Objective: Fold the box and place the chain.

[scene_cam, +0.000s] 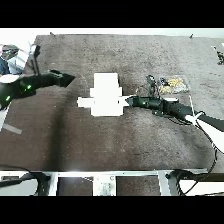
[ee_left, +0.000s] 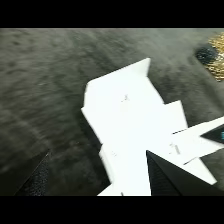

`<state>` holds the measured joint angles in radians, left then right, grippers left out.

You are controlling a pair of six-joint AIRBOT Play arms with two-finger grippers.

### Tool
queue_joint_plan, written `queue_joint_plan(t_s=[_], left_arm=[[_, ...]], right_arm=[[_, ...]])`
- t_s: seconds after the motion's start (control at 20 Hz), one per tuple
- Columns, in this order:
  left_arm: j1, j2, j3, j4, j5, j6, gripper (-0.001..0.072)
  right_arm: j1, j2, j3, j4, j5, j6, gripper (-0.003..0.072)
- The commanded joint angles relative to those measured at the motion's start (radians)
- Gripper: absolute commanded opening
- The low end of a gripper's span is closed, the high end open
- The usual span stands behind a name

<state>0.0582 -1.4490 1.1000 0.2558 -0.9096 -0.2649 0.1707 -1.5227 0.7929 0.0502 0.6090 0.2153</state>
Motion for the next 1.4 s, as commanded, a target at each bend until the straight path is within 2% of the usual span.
queue_joint_plan(t_s=[0.0,0.2,0.45,0.65,0.8,1.15,1.35], left_arm=[[0.001,-0.298,0.298,0.046,-0.249,-0.132,0.0641],[-0.018,-0.486,0.554,0.181,-0.328,-0.304,0.0641],[-0.093,-0.615,0.721,0.240,-0.397,-0.329,0.0642],[-0.147,-0.662,0.773,0.248,-0.409,-0.313,0.0642],[-0.167,-0.687,0.778,0.254,-0.418,-0.312,0.0642],[-0.174,-0.719,0.780,0.253,-0.523,-0.311,0.0641],[-0.131,-0.717,0.888,0.269,-0.538,-0.343,0.0642]], right_arm=[[0.000,-0.001,0.000,-0.005,-0.005,-0.014,0.0010],[0.000,-0.001,0.000,-0.024,-0.028,-0.014,0.0011],[0.000,-0.001,0.000,-0.043,-0.032,-0.014,0.0011],[0.000,-0.001,0.000,-0.042,-0.029,-0.016,0.0011],[0.000,-0.001,0.000,-0.036,0.003,-0.067,0.0011],[-0.001,0.000,0.000,-0.027,0.009,-0.066,0.0011],[-0.002,0.000,0.000,-0.027,0.008,-0.066,0.0011]])
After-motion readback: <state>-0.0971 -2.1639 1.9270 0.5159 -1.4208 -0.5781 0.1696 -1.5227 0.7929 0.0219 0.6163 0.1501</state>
